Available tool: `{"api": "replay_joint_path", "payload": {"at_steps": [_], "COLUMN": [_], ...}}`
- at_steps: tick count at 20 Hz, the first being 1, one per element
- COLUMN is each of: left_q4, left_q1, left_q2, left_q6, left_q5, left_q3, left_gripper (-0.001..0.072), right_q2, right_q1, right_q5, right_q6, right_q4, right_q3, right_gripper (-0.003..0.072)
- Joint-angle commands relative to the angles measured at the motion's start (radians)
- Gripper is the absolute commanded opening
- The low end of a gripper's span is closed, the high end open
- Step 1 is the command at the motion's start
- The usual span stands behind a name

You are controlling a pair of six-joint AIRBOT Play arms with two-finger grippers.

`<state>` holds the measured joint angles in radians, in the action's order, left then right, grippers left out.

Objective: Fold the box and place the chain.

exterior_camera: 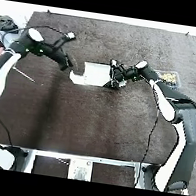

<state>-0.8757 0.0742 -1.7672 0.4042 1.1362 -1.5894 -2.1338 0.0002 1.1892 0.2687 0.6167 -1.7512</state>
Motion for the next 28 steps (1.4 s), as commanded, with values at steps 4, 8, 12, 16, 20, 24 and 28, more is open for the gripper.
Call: {"api": "replay_joint_path", "payload": {"at_steps": [4, 8, 12, 16, 20, 24, 28], "left_q4": [-0.006, -0.006, 0.085, 0.126, 0.158, 0.185, 0.212], "left_q1": [-0.113, -0.11, -0.108, -0.074, -0.035, -0.002, 0.019], "left_q2": [-0.002, -0.075, -0.133, -0.137, -0.137, -0.137, -0.137], "left_q6": [0.443, 0.571, 0.634, 0.634, 0.635, 0.636, 0.635], "left_q5": [0.008, 0.008, 0.002, -0.064, -0.091, -0.099, -0.113], "left_q3": [0.011, 0.024, 0.066, 0.135, 0.148, 0.148, 0.161], "left_gripper": [0.0011, 0.0012, 0.0013, 0.0013, 0.0012, 0.0013, 0.0013], "right_q2": [0.0, 0.0, 0.0, 0.0, 0.0, 0.0, 0.0], "right_q1": [0.0, 0.0, 0.0, 0.0, 0.0, 0.0, 0.0], "right_q5": [0.0, 0.0, 0.0, 0.0, 0.0, 0.0, 0.0], "right_q6": [0.0, 0.0, 0.0, 0.0, 0.0, 0.0, 0.0], "right_q4": [0.0, 0.0, 0.0, 0.0, 0.0, 0.0, 0.0], "right_q3": [-0.001, -0.001, -0.001, -0.001, -0.001, -0.001, -0.001], "right_gripper": [0.0375, 0.0375, 0.0375, 0.0375, 0.0375, 0.0375, 0.0375]}}
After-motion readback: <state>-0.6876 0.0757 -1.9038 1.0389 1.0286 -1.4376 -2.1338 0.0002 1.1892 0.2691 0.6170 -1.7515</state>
